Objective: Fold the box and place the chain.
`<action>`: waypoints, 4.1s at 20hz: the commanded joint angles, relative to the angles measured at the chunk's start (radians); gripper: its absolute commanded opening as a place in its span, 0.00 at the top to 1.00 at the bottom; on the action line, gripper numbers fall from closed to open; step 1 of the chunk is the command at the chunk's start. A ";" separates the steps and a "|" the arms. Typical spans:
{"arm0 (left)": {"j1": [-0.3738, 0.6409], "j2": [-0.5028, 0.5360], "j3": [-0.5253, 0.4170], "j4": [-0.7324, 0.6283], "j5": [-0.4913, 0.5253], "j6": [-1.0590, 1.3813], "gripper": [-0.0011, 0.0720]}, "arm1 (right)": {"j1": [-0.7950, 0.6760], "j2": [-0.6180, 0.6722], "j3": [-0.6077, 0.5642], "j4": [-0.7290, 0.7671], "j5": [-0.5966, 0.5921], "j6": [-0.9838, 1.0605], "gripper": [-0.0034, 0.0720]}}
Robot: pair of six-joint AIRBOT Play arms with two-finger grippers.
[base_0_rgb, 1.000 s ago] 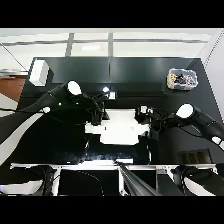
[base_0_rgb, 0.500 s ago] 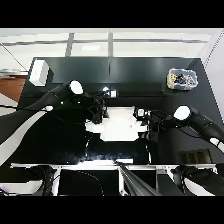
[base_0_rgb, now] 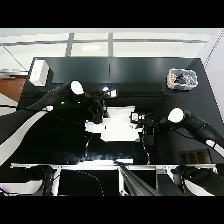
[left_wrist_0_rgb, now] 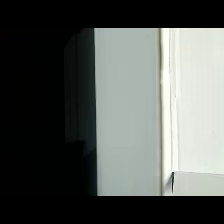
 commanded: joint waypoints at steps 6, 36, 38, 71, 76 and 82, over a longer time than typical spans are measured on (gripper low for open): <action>0.000 -0.001 0.000 0.003 -0.002 0.000 0.95 | 0.007 0.015 0.000 0.072 -0.035 0.046 0.05; -0.012 0.017 0.002 0.004 -0.062 0.042 0.95 | 0.006 0.033 0.000 0.273 -0.198 -0.201 0.05; -0.012 0.017 0.002 0.004 -0.062 0.042 0.95 | 0.006 0.008 0.000 0.289 -0.179 -0.219 0.05; -0.012 0.017 0.002 0.004 -0.057 0.057 0.95 | 0.012 -0.111 -0.045 0.304 -0.208 -0.407 0.17; -0.012 0.017 0.002 0.004 -0.057 0.057 0.95 | 0.012 -0.111 -0.045 0.305 -0.208 -0.406 0.15; -0.012 0.017 0.002 0.004 -0.057 0.057 0.95 | 0.012 -0.117 -0.055 0.304 -0.223 -0.407 0.15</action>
